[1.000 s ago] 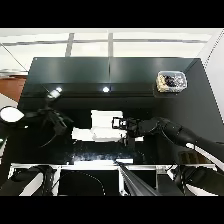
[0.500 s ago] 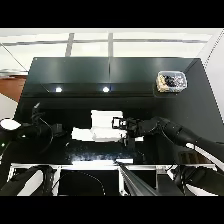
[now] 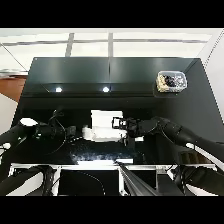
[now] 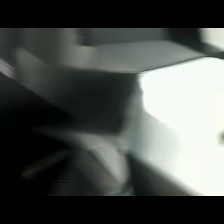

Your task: Fold the box and place the chain.

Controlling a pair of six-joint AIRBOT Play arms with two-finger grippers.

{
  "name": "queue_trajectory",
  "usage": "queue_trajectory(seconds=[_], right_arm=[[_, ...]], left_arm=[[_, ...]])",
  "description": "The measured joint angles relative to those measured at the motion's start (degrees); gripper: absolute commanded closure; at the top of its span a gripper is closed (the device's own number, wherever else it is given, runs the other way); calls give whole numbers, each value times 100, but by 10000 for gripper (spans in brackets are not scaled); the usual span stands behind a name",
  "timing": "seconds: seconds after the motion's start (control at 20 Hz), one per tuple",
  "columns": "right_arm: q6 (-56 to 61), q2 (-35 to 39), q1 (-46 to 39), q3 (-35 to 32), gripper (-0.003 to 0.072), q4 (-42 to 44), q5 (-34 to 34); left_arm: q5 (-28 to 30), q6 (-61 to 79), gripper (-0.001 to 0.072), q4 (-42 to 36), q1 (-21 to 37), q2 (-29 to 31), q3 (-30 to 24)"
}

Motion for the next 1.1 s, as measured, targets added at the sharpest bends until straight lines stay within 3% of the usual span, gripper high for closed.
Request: queue_trajectory(seconds=[0.25, 0.4, 0.8, 1.1], right_arm=[[2, 0, 0, 0, 287, 0, -7], [2, 0, 2, 0, 288, 0, -7], [-2, 0, 0, 0, 288, -35, -20], [2, 0, -4, 0, 287, -4, -11]], left_arm=[[66, 214, 10, 251, -87, -83, 470], [-208, 247, 11, 273, -304, -92, 688], [-24, -92, 10, 131, -1064, -92, 822], [131, -184, 10, 44, -1200, -92, 824]])
